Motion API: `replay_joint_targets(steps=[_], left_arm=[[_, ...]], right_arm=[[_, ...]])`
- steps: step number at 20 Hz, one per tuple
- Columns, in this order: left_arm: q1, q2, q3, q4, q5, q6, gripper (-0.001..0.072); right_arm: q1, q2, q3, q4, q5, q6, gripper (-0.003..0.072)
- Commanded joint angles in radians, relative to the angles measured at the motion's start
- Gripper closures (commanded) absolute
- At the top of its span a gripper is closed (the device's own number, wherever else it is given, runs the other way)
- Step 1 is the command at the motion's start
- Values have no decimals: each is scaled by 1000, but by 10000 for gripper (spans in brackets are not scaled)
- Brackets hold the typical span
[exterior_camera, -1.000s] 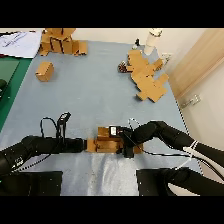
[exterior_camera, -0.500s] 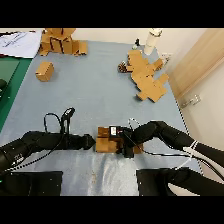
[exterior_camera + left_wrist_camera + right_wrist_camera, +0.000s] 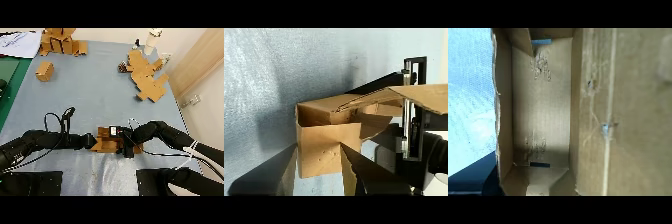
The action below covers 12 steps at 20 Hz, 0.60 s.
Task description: Fold the box.
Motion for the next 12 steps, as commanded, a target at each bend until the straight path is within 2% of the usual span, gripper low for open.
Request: replay_joint_targets(steps=[1, 6, 8, 12], left_arm=[[-1, 0, 2, -5, -13, -5, 294], [0, -7, 2, -2, -77, -14, 294], [-6, -20, 2, -2, -55, -23, 293], [-86, -42, 3, 38, -61, -92, 291]], right_arm=[[0, 0, 0, 0, 0, 0, 347], [0, 0, 0, 0, 0, 0, 347], [0, 0, 0, 0, 0, 0, 347], [0, 0, 0, 0, 0, 0, 347]])
